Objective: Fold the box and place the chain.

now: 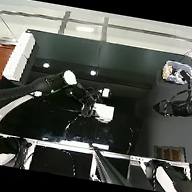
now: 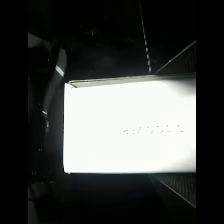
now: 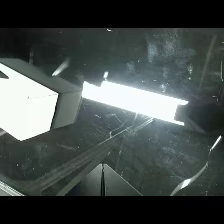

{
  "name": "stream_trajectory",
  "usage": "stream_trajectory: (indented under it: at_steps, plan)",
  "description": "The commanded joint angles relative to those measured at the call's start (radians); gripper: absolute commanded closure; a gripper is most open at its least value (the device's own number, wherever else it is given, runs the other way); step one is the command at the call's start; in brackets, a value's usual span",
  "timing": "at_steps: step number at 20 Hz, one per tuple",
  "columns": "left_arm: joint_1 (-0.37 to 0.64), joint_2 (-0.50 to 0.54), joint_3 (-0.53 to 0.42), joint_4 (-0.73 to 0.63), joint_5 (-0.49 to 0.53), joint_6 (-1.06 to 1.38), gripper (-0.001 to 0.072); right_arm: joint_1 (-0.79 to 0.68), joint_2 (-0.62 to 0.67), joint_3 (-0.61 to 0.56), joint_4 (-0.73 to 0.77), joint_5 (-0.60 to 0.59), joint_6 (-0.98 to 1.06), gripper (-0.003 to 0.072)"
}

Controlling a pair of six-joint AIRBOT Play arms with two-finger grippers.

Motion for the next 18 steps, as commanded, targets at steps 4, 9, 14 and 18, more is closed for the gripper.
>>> stream_trajectory:
  at_steps: [4, 9, 14, 18]
  plan:
    - [-0.090, -0.003, 0.000, 0.029, 0.170, -0.025, -0.0011, -0.001, 0.001, 0.000, -0.001, -0.014, 0.007, 0.0674]
    - [-0.068, 0.045, 0.001, 0.394, 0.113, -0.502, 0.0326, -0.001, 0.001, 0.000, -0.001, -0.016, 0.007, 0.0673]
    - [0.179, 0.221, -0.001, 0.710, -0.109, -1.083, 0.0330, -0.001, 0.001, 0.000, -0.003, -0.031, 0.006, 0.0673]
    - [0.515, 0.358, -0.015, 0.852, -0.294, -1.418, 0.0329, -0.001, 0.001, 0.000, -0.004, -0.033, 0.006, 0.0673]
